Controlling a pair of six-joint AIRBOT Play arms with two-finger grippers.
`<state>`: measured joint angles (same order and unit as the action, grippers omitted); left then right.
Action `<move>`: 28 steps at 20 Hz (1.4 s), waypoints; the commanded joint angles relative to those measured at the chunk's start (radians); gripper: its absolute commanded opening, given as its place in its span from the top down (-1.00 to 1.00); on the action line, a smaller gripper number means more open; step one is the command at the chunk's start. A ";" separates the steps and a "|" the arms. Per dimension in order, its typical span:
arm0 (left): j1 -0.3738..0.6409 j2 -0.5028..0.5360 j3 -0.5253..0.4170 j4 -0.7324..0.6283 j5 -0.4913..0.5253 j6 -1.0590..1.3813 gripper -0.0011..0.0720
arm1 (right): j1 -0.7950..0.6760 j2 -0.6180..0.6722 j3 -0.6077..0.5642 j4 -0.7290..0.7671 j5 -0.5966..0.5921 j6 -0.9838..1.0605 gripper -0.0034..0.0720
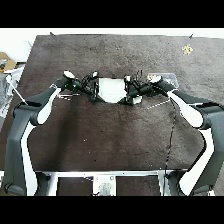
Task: Fold the box and place the chain.
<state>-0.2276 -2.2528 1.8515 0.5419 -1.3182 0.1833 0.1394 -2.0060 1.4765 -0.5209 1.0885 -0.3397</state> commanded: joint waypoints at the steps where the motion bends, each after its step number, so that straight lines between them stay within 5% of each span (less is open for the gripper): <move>1: 0.001 -0.001 0.000 -0.004 0.001 0.000 -0.09 | 0.001 0.000 0.000 0.000 0.000 0.000 -0.22; 15: 0.001 0.000 0.000 -0.004 0.001 0.000 -0.09 | 0.001 0.001 0.000 0.001 0.010 0.000 -0.23; 17: 0.001 0.000 0.000 -0.004 0.001 0.000 -0.09 | 0.000 0.011 0.000 0.005 -0.005 0.030 -0.77; 19: 0.001 0.000 0.000 -0.004 0.001 0.000 -0.09 | 0.000 0.024 0.000 -0.001 -0.013 0.030 -0.91; 28: 0.001 0.000 0.000 -0.004 0.001 0.000 -0.09 | 0.000 0.081 0.000 -0.278 -0.015 0.185 -0.91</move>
<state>-0.2272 -2.2528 1.8500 0.5377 -1.3193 0.1829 0.1394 -1.9400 1.4757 -0.6846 1.0748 -0.2321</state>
